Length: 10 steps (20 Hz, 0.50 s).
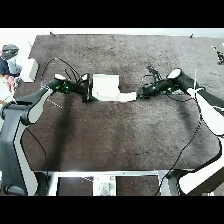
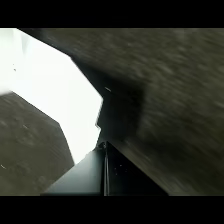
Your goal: Fold the box and place the chain.
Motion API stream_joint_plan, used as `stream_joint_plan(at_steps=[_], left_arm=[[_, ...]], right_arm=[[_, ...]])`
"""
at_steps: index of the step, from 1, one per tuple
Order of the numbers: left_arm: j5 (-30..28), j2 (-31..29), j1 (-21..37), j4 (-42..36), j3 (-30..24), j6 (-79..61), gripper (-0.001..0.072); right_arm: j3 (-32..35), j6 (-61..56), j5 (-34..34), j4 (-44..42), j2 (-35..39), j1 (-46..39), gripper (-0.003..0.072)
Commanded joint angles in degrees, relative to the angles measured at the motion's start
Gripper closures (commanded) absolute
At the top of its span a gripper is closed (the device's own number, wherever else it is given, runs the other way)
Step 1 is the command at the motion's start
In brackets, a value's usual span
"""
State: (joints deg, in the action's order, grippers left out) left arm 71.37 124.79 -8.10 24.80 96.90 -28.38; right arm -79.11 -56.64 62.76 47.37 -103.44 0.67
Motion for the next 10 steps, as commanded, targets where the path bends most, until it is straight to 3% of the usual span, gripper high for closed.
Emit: stream_joint_plan(at_steps=[1,2,3,5,6,10], left_arm=[[-0.02,0.02,-0.02,0.02,0.00,0.00,0.0481],[-0.04,0.04,-0.02,0.00,0.00,0.00,0.0481],[-0.04,0.04,-0.02,0.02,0.00,0.00,0.0481],[-0.02,0.02,-0.02,0.02,0.00,0.00,0.0481],[-0.02,0.02,-0.02,0.02,-0.02,0.00,0.0481],[-0.02,0.02,-0.02,0.02,-0.02,0.00,0.0481]], right_arm=[[1.81,5.53,-1.62,-9.57,-0.09,0.76,0.0672],[1.75,6.93,-1.86,-11.74,-0.09,1.20,0.0672],[1.73,7.80,-1.84,-13.75,-0.09,1.77,0.0618],[1.73,7.56,-2.16,-14.62,-0.09,3.52,0.0325],[1.73,6.86,-2.64,-14.62,-0.09,4.33,0.0265],[-1.09,4.31,-3.21,-14.62,-0.09,5.79,0.0265]])
